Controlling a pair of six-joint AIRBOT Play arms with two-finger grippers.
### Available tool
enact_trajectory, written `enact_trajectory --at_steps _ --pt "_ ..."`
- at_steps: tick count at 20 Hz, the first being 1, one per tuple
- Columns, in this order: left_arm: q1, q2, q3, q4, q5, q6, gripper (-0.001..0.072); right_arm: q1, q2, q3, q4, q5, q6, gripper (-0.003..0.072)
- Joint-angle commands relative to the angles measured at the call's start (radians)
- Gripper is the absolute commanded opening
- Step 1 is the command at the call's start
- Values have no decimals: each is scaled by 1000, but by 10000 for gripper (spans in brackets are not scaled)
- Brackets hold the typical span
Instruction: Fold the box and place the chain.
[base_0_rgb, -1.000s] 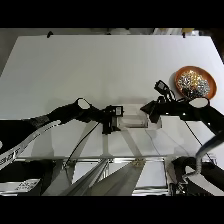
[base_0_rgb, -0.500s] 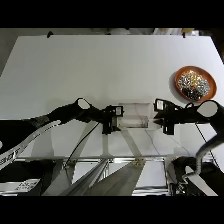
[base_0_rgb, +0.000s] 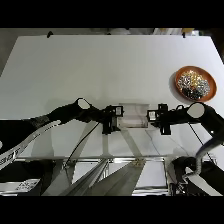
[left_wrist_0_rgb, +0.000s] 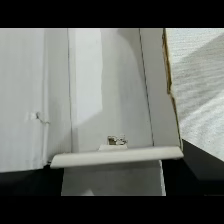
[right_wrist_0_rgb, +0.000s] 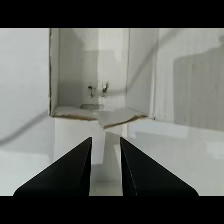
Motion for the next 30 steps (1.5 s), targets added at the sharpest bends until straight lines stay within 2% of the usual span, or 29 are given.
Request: enact_trajectory --at_steps 1,6,12,13,14,18,19,21,23,26,27,30 --pt "0 1 0 0 0 0 312 8 -50 -1 65 -36 -26 175" --pt "0 1 0 -1 0 0 312 8 -82 -1 220 -36 -26 176" --pt "0 1 0 0 0 0 312 8 -119 -2 240 18 -26 182" --pt "0 1 0 0 0 0 312 8 -119 -2 245 18 -26 227" --pt "0 1 0 -1 0 0 312 8 -119 -2 248 16 -26 303" --pt "0 1 0 -1 0 0 312 8 -119 -3 274 16 -25 369" --pt "0 1 0 0 0 0 312 8 -119 -3 274 18 -25 470" --pt "0 1 0 -1 0 0 312 6 -119 -3 276 36 -24 488" --pt "0 1 0 0 0 0 312 6 -112 -3 264 63 36 441" --pt "0 1 0 -1 0 0 312 6 -56 -3 159 67 245 59" --pt "0 1 0 0 0 0 312 6 -27 -3 102 67 323 15" --pt "0 1 0 0 0 0 312 6 71 -3 -23 77 546 15"
